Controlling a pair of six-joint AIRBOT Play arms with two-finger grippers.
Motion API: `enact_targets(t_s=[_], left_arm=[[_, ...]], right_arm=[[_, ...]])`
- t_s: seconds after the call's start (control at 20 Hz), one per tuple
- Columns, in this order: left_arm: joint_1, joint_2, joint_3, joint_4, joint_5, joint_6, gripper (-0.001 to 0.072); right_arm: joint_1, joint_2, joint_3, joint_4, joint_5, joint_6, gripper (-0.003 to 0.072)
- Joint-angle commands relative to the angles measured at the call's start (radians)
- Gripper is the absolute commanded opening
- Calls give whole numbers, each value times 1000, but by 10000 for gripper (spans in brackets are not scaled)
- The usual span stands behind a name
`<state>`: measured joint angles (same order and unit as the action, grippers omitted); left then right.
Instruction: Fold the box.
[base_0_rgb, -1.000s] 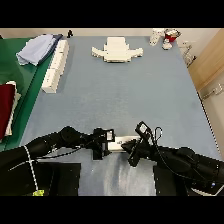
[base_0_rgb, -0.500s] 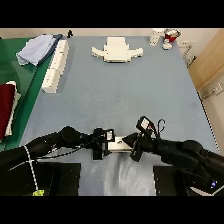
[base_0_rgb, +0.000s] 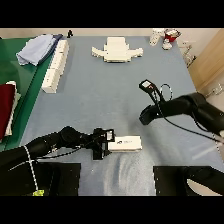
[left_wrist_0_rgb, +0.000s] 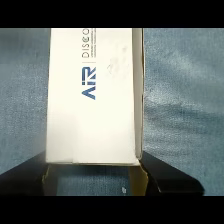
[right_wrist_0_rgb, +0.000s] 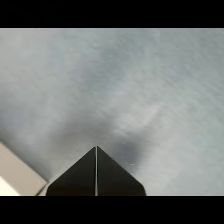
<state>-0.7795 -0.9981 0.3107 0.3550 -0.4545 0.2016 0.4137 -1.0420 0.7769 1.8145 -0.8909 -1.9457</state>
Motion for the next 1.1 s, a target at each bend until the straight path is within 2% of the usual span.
enact_targets(t_s=[0.0,0.15,0.65,0.75,0.9,1.05], left_arm=[[0,0,0,0,0,0,437],[0,0,0,0,0,0,437],[0,0,1,0,2,-1,437],[15,18,1,11,3,-61,437],[146,109,0,50,-3,-323,437],[357,223,1,270,-53,-613,437]], right_arm=[[-95,-188,153,-36,-139,37,6],[-96,-269,212,-43,-142,65,7],[-96,-272,215,-12,-178,89,7],[-96,-272,215,-12,-178,89,7],[-96,-272,215,-12,-178,89,7],[-96,-272,215,-12,-178,89,7]])
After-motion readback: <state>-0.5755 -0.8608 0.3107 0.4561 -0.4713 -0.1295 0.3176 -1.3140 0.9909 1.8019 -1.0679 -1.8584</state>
